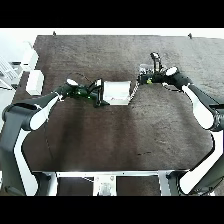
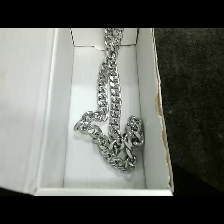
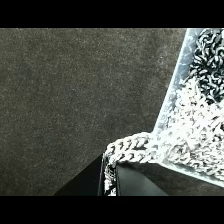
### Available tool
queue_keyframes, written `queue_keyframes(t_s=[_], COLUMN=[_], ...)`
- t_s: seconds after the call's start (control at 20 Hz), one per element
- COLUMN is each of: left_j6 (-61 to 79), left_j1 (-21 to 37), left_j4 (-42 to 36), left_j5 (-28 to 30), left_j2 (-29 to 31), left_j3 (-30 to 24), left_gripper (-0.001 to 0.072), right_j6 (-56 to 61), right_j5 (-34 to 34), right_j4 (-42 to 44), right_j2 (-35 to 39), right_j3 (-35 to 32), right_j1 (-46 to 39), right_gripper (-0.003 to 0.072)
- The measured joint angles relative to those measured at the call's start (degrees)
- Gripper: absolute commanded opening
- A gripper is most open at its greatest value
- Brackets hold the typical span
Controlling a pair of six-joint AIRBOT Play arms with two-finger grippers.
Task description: Fold the box and place the chain.
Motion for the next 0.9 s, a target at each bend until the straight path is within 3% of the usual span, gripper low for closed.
queue_keyframes(t_s=[0.3, 0.5, 0.9], left_j6=[0.00, 0.00, 0.00], left_j1=[0.00, 0.00, 0.00], left_j4=[-0.02, -0.04, -0.04], left_j5=[-0.02, -0.02, -0.02], left_j2=[-0.02, -0.02, -0.02], left_j3=[0.00, 0.00, 0.00], left_gripper=[0.0405, 0.0405, 0.0404], right_j6=[4.04, 7.58, 14.36], right_j5=[1.07, 5.64, 10.16], right_j4=[0.11, -0.92, -12.50], right_j2=[4.61, 16.26, 41.20], right_j3=[0.02, -0.02, -0.02], right_j1=[0.28, 0.35, 5.27], right_gripper=[0.0014, 0.0014, 0.0014])
